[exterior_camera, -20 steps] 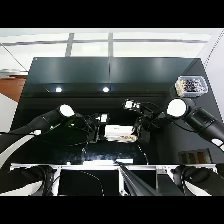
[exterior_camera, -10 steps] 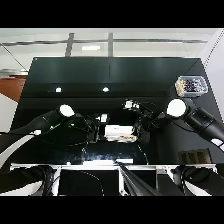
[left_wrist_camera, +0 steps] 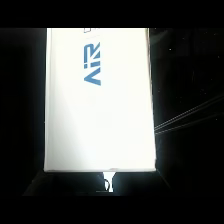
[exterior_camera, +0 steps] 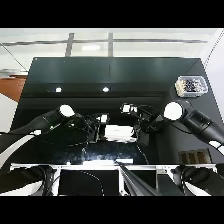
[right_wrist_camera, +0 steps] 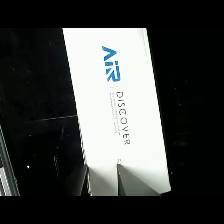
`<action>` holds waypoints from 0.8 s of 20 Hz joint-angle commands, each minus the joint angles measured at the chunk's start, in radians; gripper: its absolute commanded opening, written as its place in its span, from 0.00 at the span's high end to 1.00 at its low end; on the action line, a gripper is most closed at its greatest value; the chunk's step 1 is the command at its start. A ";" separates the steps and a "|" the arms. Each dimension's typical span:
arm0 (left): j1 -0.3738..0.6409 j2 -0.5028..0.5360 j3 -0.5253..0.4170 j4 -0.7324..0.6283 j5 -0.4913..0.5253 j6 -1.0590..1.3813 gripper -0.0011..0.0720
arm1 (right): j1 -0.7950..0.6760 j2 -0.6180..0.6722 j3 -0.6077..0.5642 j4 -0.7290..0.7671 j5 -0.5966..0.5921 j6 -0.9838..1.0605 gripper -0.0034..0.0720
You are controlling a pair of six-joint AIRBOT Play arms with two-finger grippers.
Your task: Fold the box and place the chain.
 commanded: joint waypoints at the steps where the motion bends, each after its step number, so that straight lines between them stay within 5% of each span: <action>1: -0.001 -0.001 0.000 0.000 0.000 -0.002 0.33 | 0.021 -0.001 -0.021 -0.003 -0.019 0.032 0.59; 2: -0.001 -0.001 0.000 0.000 0.000 -0.002 0.33 | 0.021 -0.001 -0.022 -0.004 -0.023 0.046 0.49; 7: -0.001 -0.001 0.000 0.000 0.000 -0.002 0.33 | 0.014 0.019 0.018 -0.005 0.014 0.147 0.50; 10: -0.001 -0.001 0.000 0.000 0.000 -0.002 0.33 | -0.049 0.051 0.037 0.000 0.053 0.359 0.90; 16: -0.001 -0.001 0.000 0.000 0.000 -0.002 0.33 | -0.155 0.045 -0.109 0.509 -0.012 0.463 0.90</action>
